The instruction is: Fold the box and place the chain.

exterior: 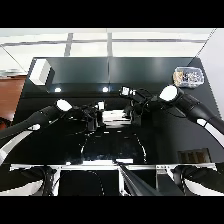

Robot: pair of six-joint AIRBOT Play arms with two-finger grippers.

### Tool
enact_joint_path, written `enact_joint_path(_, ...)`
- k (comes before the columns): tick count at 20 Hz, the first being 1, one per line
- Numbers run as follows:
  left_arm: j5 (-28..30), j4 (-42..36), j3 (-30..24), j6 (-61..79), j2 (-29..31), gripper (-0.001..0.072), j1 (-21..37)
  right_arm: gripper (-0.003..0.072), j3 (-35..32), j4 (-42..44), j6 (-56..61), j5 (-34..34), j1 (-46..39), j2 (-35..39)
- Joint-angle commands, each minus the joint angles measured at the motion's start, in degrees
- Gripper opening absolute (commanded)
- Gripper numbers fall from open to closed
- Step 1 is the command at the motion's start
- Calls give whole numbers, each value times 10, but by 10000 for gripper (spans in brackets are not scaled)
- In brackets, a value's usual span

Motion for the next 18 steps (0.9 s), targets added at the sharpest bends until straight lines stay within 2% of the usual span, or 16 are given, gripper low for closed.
enact_joint_path(1, 0, 0, 0, 0, 0, 333, 0, 220, 0, -2, 1, -1, 0, -2)
enact_joint_path(9, 0, 0, 0, 0, 0, 333, 0, 223, 0, -2, 1, 21, 2, -10)
enact_joint_path(10, 0, 0, 0, 0, 0, 333, 0, 258, 0, -2, 1, 20, 4, -10)
enact_joint_path(11, 0, 0, 0, 0, 0, 333, 0, 336, 0, 0, 1, 16, 6, -10)
enact_joint_path(18, 0, 0, 0, 0, 0, 333, 0, 334, -2, 0, 2, 14, 7, -12)
